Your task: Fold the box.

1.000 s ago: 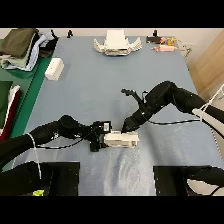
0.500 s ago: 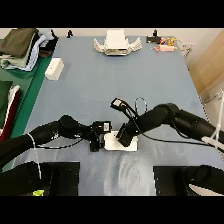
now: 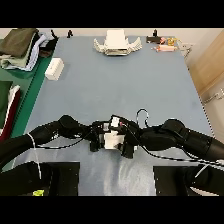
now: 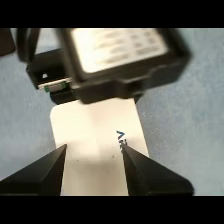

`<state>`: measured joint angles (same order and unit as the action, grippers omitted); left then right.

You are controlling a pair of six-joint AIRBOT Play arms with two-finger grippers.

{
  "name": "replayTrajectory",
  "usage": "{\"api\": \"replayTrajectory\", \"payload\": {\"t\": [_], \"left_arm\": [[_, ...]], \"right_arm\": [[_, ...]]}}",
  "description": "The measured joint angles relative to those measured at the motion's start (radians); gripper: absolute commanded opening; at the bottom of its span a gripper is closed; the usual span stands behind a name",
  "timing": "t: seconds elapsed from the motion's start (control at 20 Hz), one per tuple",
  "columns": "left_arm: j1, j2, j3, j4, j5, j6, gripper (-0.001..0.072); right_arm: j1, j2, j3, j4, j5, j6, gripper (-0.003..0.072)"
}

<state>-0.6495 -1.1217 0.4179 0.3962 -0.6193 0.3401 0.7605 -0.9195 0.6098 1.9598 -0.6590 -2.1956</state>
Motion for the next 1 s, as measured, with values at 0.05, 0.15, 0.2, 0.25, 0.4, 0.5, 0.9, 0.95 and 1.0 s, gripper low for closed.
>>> {"api": "replayTrajectory", "payload": {"t": [0.05, 0.15, 0.2, 0.25, 0.4, 0.5, 0.9, 0.95, 1.0], "left_arm": [[0.0, 0.0, 0.0, 0.0, 0.0, 0.0, 0.0472], [0.0, 0.0, 0.0, 0.0, 0.0, 0.0, 0.0472], [0.0, 0.0, 0.0, 0.0, -0.001, 0.0, 0.0471], [0.0, 0.0, 0.0, 0.0, -0.001, 0.0, 0.0472], [0.0, 0.0, 0.0, 0.0, -0.001, 0.0, 0.0472], [0.0, 0.0, 0.0, 0.0, -0.001, 0.0, 0.0471], [0.0, 0.0, 0.0, 0.0, 0.0, 0.0, 0.0471], [0.0, 0.0, 0.0, 0.0, 0.0, 0.0, 0.0472], [0.0, 0.0, 0.0, 0.0, 0.0, 0.0, 0.0472]], "right_arm": [[0.001, 0.002, -0.002, -0.014, 0.003, -0.021, 0.0552], [0.005, 0.003, -0.003, -0.042, 0.005, -0.069, 0.0552], [0.007, 0.003, -0.004, -0.048, 0.005, -0.089, 0.0552], [0.013, 0.003, -0.004, -0.057, 0.005, -0.108, 0.0552], [0.034, 0.0, -0.005, -0.086, 0.009, -0.145, 0.0552], [0.045, -0.008, -0.005, -0.119, 0.017, -0.155, 0.0551], [0.059, -0.039, -0.005, -0.202, 0.046, -0.169, 0.0551], [0.06, -0.042, -0.005, -0.208, 0.049, -0.169, 0.0551], [0.061, -0.045, -0.005, -0.214, 0.05, -0.169, 0.0551]]}}
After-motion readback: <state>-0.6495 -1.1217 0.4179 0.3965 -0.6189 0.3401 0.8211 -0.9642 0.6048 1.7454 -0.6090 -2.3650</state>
